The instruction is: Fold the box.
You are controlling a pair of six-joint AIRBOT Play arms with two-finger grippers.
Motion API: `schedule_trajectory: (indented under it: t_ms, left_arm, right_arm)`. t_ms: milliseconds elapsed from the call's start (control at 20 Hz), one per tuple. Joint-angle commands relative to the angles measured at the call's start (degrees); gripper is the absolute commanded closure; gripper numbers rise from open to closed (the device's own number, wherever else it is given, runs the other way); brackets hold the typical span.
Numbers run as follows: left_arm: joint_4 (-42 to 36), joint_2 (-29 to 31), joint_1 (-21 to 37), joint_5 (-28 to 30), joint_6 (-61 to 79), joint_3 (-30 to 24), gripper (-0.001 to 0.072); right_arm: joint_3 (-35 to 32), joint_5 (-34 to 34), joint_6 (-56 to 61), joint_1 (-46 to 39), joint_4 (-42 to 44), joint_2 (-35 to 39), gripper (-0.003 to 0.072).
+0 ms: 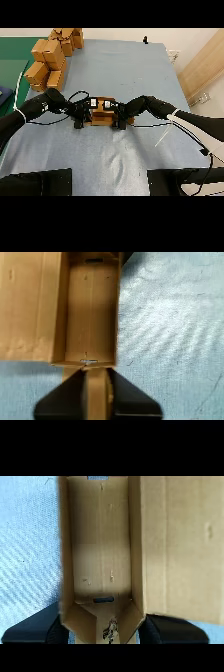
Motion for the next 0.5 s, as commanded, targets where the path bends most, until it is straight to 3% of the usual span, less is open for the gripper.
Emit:
schedule_trajectory:
  t_ms: [0,450]
  left_arm:
    - [-0.7,-0.1,-1.6,1.4,0.8,0.0,0.0595]
    - [-0.7,-0.1,-2.1,3.5,1.0,0.0,0.0594]
  right_arm:
    - [0.0,-0.2,0.0,0.0,0.0,0.1,0.0679]
    - [0.0,-0.4,0.0,0.0,0.0,0.1,0.0679]
